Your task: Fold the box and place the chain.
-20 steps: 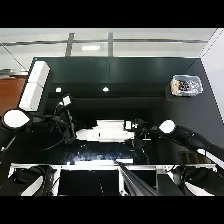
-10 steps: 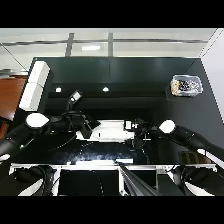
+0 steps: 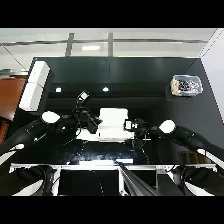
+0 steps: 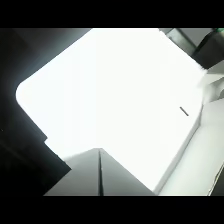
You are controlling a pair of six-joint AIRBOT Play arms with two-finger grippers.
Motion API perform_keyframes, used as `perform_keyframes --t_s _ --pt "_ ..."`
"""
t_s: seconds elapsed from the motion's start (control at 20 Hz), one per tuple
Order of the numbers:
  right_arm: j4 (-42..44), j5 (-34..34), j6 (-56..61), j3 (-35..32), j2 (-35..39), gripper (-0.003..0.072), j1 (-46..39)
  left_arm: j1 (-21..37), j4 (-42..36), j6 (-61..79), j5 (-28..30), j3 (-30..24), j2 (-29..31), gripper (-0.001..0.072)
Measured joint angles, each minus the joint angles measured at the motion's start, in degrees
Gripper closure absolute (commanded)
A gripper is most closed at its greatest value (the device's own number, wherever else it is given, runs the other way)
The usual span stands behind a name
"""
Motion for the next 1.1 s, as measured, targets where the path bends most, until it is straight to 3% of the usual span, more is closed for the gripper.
perform_keyframes --t_s 0.25,0.45,0.5,0.55,0.6,0.75,0.9,1.1 --pt "0.0 0.1 -0.1 0.0 0.0 0.0295 0.0 0.7 3.0 0.3 -3.7 0.5 -1.2 0.0683" --pt "0.0 0.0 -0.1 0.0 0.0 0.0295 0.0 6.4 10.8 0.3 -9.8 3.3 1.9 0.0658" --pt "0.0 0.0 -0.1 0.0 0.0 0.0295 0.0 8.4 12.1 0.3 -11.1 3.9 3.0 0.0506" --pt "0.0 0.0 -0.1 0.0 0.0 0.0295 0.0 10.6 13.0 0.2 -12.5 4.3 4.1 0.0287" --pt "0.0 0.0 -0.1 0.0 0.0 0.0294 0.0 13.0 13.8 0.1 -14.3 4.7 5.2 0.0006" --pt "0.0 0.0 -0.1 0.0 0.0 0.0295 0.0 18.9 16.3 -0.1 -22.1 5.2 7.0 0.0001" --pt "0.0 0.0 -0.1 0.0 0.0 0.0295 0.0 20.6 22.3 2.8 -29.6 4.9 7.6 0.0001" --pt "0.0 0.0 0.0 0.0 0.0 0.0295 0.0 18.0 28.5 11.6 -30.7 1.8 7.8 0.0002"
